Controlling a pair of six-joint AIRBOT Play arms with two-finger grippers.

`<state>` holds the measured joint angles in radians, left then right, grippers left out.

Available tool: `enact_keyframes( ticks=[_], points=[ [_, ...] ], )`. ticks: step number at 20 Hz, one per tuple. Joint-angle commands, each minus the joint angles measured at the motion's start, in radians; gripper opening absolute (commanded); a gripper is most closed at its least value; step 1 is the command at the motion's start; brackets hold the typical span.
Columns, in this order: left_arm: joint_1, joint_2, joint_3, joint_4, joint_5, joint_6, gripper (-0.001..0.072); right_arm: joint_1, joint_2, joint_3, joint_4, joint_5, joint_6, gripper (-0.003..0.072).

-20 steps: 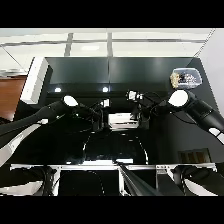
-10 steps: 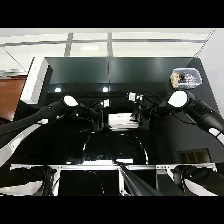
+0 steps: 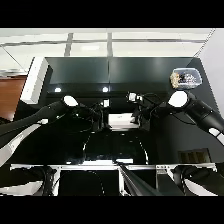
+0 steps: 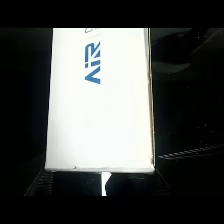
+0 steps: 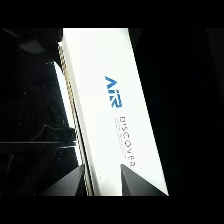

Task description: Fold the box and place the chain.

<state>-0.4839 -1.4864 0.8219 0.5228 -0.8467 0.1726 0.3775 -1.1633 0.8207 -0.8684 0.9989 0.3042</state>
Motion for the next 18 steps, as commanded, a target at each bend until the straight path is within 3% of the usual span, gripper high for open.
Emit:
enact_keyframes(
  ticks=[1,7,13,14,15,16,18],
  points=[
    [-0.001,0.000,0.000,0.000,0.001,-0.001,0.0499,0.001,-0.001,-0.019,0.003,0.003,0.004,0.0284],
    [-0.001,0.000,0.000,0.000,0.000,-0.001,0.0499,0.000,0.002,-0.025,0.022,0.014,0.013,0.0284],
    [-0.001,0.000,0.000,0.000,0.001,-0.001,0.0499,-0.089,0.132,0.006,0.019,0.120,0.297,0.0281],
    [-0.001,0.000,0.000,0.000,0.001,-0.001,0.0499,-0.129,0.156,0.006,0.019,0.175,0.392,0.0214],
    [-0.001,0.000,0.000,0.000,0.001,-0.001,0.0499,-0.171,0.162,0.005,0.021,0.233,0.504,0.0056],
    [-0.001,0.000,0.000,0.000,0.001,-0.002,0.0499,-0.206,0.162,-0.011,0.041,0.269,0.607,0.0014],
    [-0.001,0.000,0.000,0.000,0.001,-0.001,0.0499,-0.236,0.161,-0.090,0.180,0.257,0.645,0.0014]
  ],
)
